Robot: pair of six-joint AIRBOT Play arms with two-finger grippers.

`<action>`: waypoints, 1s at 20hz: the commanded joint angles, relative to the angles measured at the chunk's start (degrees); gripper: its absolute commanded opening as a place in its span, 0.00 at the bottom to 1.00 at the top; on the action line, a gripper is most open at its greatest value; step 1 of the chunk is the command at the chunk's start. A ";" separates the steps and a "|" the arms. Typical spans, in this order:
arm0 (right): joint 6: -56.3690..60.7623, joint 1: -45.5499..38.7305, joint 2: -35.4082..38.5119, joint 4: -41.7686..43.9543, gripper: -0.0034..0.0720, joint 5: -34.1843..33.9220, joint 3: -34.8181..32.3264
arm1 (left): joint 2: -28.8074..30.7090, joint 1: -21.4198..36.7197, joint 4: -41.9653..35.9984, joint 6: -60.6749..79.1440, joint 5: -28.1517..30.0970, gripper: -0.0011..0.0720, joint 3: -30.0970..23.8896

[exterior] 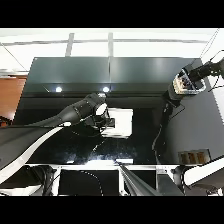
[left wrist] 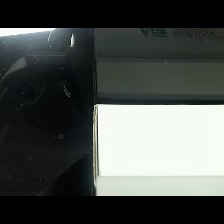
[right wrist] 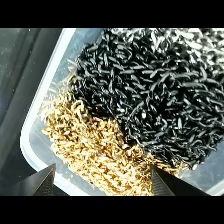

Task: Fold the box and place the chain.

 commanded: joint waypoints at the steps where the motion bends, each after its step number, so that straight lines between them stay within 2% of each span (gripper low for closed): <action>1: -0.13 -0.04 -0.44 0.07 0.80 -0.39 0.07 | 0.02 0.04 0.02 0.02 -0.04 0.06 0.00; 2: -0.20 -0.02 -0.59 0.00 0.76 -0.35 0.07 | 0.02 0.04 0.02 0.02 -0.04 0.05 0.00; 7: -0.94 0.13 -1.49 0.09 0.76 -0.26 0.07 | 0.02 0.04 0.02 0.02 -0.04 0.06 0.00; 8: -1.07 0.11 -1.49 0.11 0.65 -0.26 0.07 | 0.02 0.04 0.02 0.02 -0.04 0.06 0.00; 9: -1.68 0.09 -1.49 0.42 0.42 -0.20 0.07 | 0.02 0.04 0.02 0.02 -0.04 0.06 0.00; 10: -3.08 0.09 -1.42 0.87 0.14 -0.02 0.07 | 0.02 0.04 0.02 0.02 -0.02 0.06 0.00; 11: -4.07 0.09 -1.25 1.01 0.10 0.46 0.13 | 0.02 0.04 0.02 0.02 -0.04 0.06 0.00; 12: -4.81 0.07 -0.96 0.85 0.10 1.36 0.24 | 0.02 0.04 0.02 0.02 -0.04 0.06 0.00; 13: -6.27 -0.07 -0.28 0.68 0.05 2.19 0.24 | 0.02 0.04 0.00 0.02 -0.02 0.06 0.00; 15: -11.56 -0.50 2.10 0.70 0.05 2.60 0.24 | 0.02 0.04 0.00 0.02 -0.04 0.06 0.00; 20: -26.67 -1.14 13.81 0.81 0.05 2.84 0.31 | 0.02 0.04 0.00 0.02 -0.02 0.06 0.00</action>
